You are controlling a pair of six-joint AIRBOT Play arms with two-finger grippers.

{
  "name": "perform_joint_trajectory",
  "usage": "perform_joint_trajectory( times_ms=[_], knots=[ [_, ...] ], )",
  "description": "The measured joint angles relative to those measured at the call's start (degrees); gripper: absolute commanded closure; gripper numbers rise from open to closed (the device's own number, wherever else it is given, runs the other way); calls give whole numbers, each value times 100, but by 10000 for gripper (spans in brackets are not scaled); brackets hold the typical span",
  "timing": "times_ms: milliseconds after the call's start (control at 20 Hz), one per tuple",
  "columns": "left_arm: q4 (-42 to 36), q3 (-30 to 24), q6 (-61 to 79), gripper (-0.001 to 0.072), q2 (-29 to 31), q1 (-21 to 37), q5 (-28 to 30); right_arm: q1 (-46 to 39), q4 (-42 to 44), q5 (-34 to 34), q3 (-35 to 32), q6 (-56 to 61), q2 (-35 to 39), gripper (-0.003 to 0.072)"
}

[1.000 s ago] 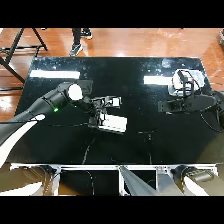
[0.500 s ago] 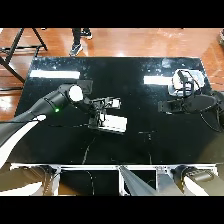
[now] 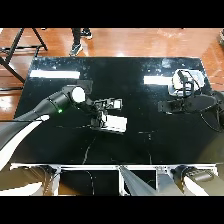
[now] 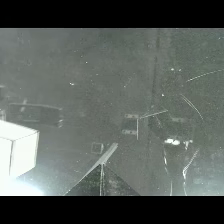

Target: Fold the box and place the chain.

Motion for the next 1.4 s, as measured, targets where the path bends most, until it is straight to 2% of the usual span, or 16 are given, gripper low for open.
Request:
perform_joint_trajectory(
  times_ms=[450, 500, 550, 600, 650, 700, 850, 1100, 1250, 1400],
  knots=[
    [-44, 0, -330, 82, -166, -192, 149, 0, -13, 17, 0, 0, 0, 671],
    [-44, 0, -345, 123, -175, -208, 146, 0, -11, 17, 0, 0, 2, 671],
    [-48, 0, -385, 312, -179, -216, 144, 0, -13, 20, 0, 0, 2, 671],
    [-46, 0, -433, 538, -181, -223, 138, 0, -13, 20, 0, 0, 0, 671],
    [-46, 2, -487, 648, -184, -225, 125, 0, -11, 20, 0, 0, 2, 671],
    [-35, 15, -531, 687, -184, -229, 101, 0, -13, 20, 0, 0, 2, 671],
    [7, 190, -671, 688, -184, -234, -68, 0, -9, 20, 0, 0, 0, 671],
    [308, 789, -1419, 689, -179, -81, -356, 0, -7, 20, 0, -2, 0, 671],
    [658, 1126, -2055, 689, -146, 269, -629, 0, -4, 20, 0, -2, 0, 671],
    [981, 1375, -2780, 689, -57, 914, -706, 0, -4, 20, 0, -2, 2, 671]
  ],
)
